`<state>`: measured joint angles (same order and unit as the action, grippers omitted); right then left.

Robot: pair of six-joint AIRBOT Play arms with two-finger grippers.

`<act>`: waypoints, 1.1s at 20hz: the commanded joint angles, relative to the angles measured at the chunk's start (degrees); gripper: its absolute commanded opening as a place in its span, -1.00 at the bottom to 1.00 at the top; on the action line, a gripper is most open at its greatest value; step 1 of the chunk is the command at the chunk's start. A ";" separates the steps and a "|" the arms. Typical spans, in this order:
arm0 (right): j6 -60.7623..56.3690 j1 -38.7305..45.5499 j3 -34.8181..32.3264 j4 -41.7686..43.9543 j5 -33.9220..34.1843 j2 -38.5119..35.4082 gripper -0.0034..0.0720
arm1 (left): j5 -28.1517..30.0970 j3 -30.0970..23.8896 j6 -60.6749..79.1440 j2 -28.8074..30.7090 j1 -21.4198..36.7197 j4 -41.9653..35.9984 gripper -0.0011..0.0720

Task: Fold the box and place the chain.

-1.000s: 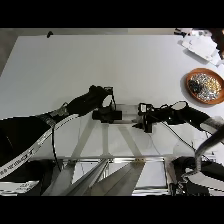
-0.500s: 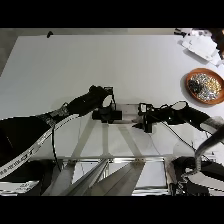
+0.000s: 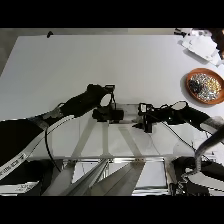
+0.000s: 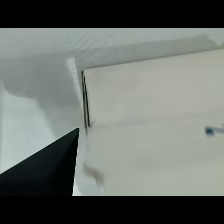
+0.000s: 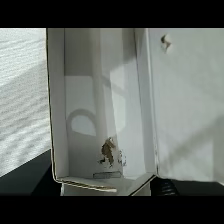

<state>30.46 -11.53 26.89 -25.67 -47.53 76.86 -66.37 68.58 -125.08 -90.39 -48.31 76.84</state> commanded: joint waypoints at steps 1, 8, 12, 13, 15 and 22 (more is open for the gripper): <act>0.00 -0.02 0.00 0.02 -0.02 0.00 -0.11 | -1.40 0.00 4.61 3.93 0.17 0.83 0.39; 0.00 -0.02 0.00 0.00 -0.02 -0.02 -0.11 | -1.14 -3.96 34.64 17.35 0.70 6.67 0.38; 0.00 -0.02 0.00 0.02 -0.02 0.00 -0.11 | 6.36 -16.81 69.09 28.85 4.46 -1.90 0.60; 0.00 -0.02 0.00 0.02 -0.02 0.00 -0.11 | 8.46 -20.65 78.40 30.60 6.64 -7.08 0.62; 0.00 -0.02 0.00 0.02 -0.02 0.00 -0.11 | 9.53 -25.55 95.95 30.12 11.74 -16.76 0.95; 0.00 -0.02 0.00 0.02 -0.02 0.00 -0.11 | 14.82 -26.47 119.01 14.19 17.14 -29.16 0.98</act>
<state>30.46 -11.53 26.89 -25.67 -47.53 76.86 -54.63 42.96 -18.33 -70.87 -32.51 53.87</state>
